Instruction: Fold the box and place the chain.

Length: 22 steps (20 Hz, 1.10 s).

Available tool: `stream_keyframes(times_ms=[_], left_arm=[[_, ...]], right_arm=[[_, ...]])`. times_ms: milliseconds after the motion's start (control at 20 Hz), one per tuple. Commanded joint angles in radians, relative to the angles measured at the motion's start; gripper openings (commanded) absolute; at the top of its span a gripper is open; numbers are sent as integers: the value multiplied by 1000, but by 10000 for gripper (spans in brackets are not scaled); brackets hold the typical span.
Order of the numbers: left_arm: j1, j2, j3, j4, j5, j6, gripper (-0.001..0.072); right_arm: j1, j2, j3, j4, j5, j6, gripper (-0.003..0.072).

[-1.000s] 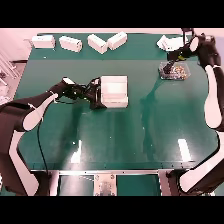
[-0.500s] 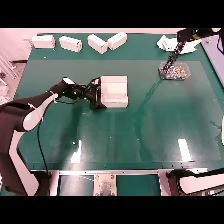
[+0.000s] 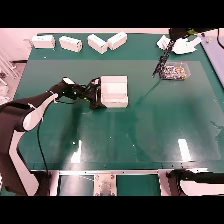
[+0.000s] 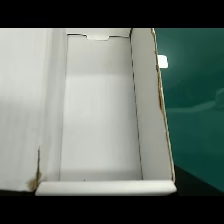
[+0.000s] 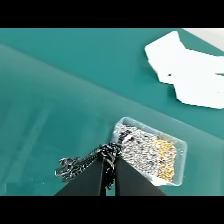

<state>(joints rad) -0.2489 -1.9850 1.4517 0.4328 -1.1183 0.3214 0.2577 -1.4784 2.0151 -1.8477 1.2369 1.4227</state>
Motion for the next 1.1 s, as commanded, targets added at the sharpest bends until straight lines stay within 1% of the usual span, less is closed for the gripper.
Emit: stream_keyframes(times_ms=[0, 300, 650, 1050], left_arm=[[0, 1, 0, 0, 0, 0, 585], [0, 1, 0, 0, 0, 0, 585], [0, 1, 0, 0, 0, 0, 585], [0, 1, 0, 0, 0, 0, 585]], right_arm=[[83, 12, -1, -1, 74, -22, 9], [183, 22, -1, -1, 94, -40, 10], [217, 35, -1, 5, 143, -45, 9], [294, 35, 0, 6, 142, -98, 9]])
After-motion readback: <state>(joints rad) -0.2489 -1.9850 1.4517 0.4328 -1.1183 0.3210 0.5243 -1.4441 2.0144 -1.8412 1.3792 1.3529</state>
